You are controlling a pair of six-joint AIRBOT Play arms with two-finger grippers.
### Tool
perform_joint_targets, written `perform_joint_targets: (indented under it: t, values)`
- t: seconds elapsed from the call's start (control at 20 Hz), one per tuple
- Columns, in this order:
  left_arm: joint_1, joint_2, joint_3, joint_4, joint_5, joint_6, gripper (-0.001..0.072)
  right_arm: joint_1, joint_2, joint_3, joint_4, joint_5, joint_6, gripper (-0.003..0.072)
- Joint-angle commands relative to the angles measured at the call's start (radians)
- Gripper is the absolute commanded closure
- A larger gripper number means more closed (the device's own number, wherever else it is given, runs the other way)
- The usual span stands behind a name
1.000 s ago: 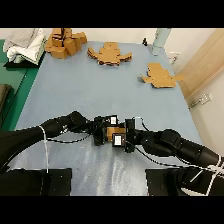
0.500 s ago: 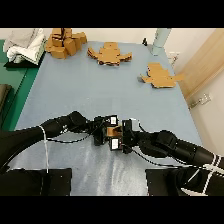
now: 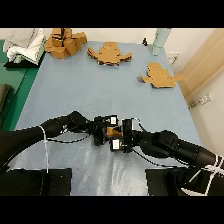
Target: Fold the box.
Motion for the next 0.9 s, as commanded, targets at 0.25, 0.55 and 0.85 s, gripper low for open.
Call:
perform_joint_targets:
  t: [0.25, 0.55, 0.85]
  values:
    - [0.0, 0.0, 0.0, 0.0, 0.0, 0.0, 0.0239, 0.0, 0.025, 0.001, -0.009, 0.008, 0.0, 0.0347]
    - [0.0, 0.0, 0.0, 0.0, 0.0, 0.001, 0.0239, -0.001, 0.029, 0.001, -0.032, 0.03, 0.0, 0.0347]
    - [0.0, 0.0, 0.0, 0.0, 0.0, 0.0, 0.0239, -0.001, 0.009, 0.001, -0.037, 0.048, 0.001, 0.0358]
